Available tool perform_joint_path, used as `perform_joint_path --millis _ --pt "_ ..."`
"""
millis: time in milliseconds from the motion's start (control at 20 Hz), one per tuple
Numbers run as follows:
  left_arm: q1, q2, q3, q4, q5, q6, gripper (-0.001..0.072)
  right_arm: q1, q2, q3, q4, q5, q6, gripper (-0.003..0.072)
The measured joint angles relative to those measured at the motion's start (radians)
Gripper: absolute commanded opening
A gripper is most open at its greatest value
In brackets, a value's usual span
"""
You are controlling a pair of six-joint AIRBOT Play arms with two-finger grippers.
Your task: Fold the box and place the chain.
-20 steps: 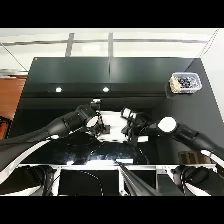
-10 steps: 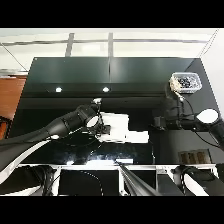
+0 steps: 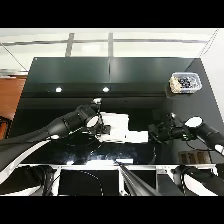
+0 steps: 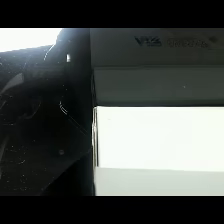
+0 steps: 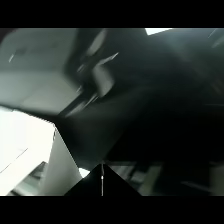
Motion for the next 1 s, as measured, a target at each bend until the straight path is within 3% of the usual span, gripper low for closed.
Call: perform_joint_path --millis 150,200,250,300,650,1000 --pt "0.000 0.000 0.000 0.000 0.000 0.000 0.0030 0.046 -0.051 0.005 0.131 -0.005 -0.121 0.0029" --pt "0.000 0.000 0.000 0.000 0.000 0.000 0.0031 0.055 -0.059 0.016 0.159 0.011 -0.162 0.0256" --pt "0.000 0.000 0.000 0.000 0.000 0.000 0.0030 0.061 -0.065 0.034 0.181 0.035 -0.202 0.0577" --pt "0.000 0.000 0.000 0.000 0.000 -0.001 0.0031 0.065 -0.069 0.054 0.196 0.056 -0.232 0.0640" --pt "0.000 0.000 0.000 0.000 0.000 -0.001 0.0030 0.115 -0.080 0.197 0.238 0.148 -0.325 0.0636" --pt "0.000 0.000 0.000 0.001 -0.001 0.000 0.0031 0.262 -0.080 0.229 0.232 0.034 -0.274 0.0628"
